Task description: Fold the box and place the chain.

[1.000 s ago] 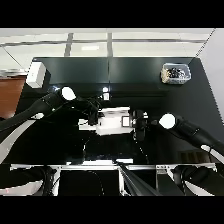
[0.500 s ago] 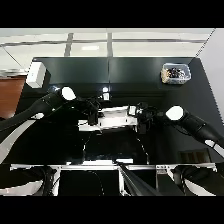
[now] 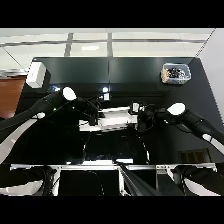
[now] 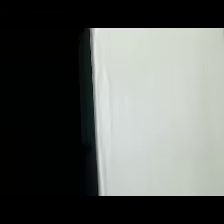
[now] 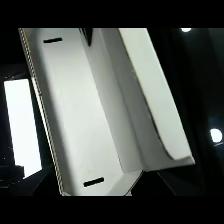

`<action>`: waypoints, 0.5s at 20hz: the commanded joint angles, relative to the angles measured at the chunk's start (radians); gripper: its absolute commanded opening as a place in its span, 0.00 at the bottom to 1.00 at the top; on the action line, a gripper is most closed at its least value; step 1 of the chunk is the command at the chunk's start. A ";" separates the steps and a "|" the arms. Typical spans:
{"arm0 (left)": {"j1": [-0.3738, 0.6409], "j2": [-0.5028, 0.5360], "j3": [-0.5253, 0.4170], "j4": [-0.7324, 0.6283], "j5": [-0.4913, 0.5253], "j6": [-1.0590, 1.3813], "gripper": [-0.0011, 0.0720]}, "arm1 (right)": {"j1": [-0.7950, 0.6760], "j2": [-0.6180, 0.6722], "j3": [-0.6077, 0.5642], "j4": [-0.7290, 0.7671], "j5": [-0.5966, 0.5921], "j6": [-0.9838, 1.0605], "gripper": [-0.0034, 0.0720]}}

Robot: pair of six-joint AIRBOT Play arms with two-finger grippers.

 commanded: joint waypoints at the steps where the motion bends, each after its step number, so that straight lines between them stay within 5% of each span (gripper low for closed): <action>1: 0.000 -0.001 0.001 0.003 -0.001 0.000 0.05 | 0.028 -0.057 0.001 0.033 0.035 -0.057 0.95; 10: 0.000 -0.002 0.001 0.003 -0.001 0.000 0.05 | 0.035 -0.132 0.023 -0.095 0.055 0.034 0.95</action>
